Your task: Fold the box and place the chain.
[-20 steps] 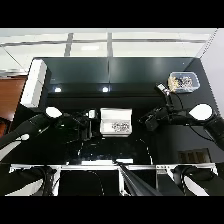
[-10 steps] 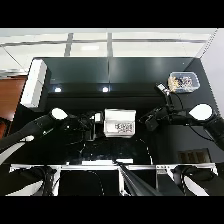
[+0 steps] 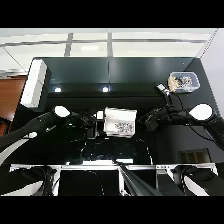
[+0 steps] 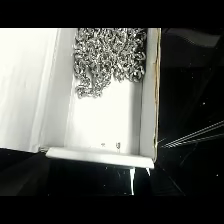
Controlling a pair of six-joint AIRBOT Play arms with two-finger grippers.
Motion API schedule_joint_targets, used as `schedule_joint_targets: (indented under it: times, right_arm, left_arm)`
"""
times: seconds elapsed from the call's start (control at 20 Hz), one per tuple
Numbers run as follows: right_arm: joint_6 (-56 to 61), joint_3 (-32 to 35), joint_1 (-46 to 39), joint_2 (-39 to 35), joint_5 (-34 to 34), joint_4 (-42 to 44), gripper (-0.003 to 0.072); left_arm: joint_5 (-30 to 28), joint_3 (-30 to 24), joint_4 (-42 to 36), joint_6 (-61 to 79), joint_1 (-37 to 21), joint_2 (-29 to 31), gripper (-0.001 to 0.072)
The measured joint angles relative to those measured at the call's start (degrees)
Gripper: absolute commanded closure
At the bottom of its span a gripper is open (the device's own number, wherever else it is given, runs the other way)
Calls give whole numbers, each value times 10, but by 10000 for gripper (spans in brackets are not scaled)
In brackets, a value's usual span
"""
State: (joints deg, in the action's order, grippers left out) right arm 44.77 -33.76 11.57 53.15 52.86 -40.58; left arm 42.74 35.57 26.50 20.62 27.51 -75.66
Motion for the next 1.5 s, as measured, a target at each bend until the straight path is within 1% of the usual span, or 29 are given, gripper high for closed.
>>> schedule_joint_targets:
  times: [0.25, 0.3, 0.35, 0.4, 0.45, 0.5, 0.55, 0.75, 0.8, 1.0, 1.15, 1.25, 1.35, 1.5]
  right_arm:
    - [0, 0, 0, 0, 0, 0, 401]
    - [0, 0, 0, 0, 0, 0, 401]
    - [0, 0, 0, 0, 0, 0, 401]
    - [0, 0, 0, 0, 0, 0, 399]
    - [0, 0, 0, 0, 1, 3, 368]
    - [0, -1, 0, 0, 5, 12, 138]
    - [1, -5, 0, 0, 10, 23, 44]
    - [47, -53, 0, 0, 33, 50, 47]
    - [55, -66, 0, 0, 28, 55, 47]
    - [78, -89, 1, 18, -38, 60, 48]
    - [76, -94, 11, 57, -85, 61, 47]
    - [62, -96, 19, 89, -99, 61, 48]
    - [24, -97, 26, 112, -87, 60, 48]
    - [-107, -106, 31, 124, -23, 59, 48]
  left_arm:
    - [17, 3, 0, -4, 13, -2, 38]
    - [16, 3, 0, -9, 16, -2, 127]
    - [14, 3, 0, -14, 19, -2, 256]
    - [12, 3, -1, -18, 21, -2, 318]
    - [10, 3, -1, -21, 22, -2, 318]
    - [9, 3, -2, -24, 23, -2, 318]
    - [7, 3, -2, -26, 24, -2, 318]
    - [1, 3, -3, -30, 25, -2, 318]
    - [1, 3, -3, -31, 25, -2, 318]
    - [-1, 3, -3, -32, 25, -2, 318]
    - [-1, 3, -2, -33, 25, -2, 318]
    - [-1, 3, -2, -33, 25, -2, 318]
    - [-1, 3, -2, -33, 25, -2, 318]
    - [-1, 3, -2, -33, 25, -2, 318]
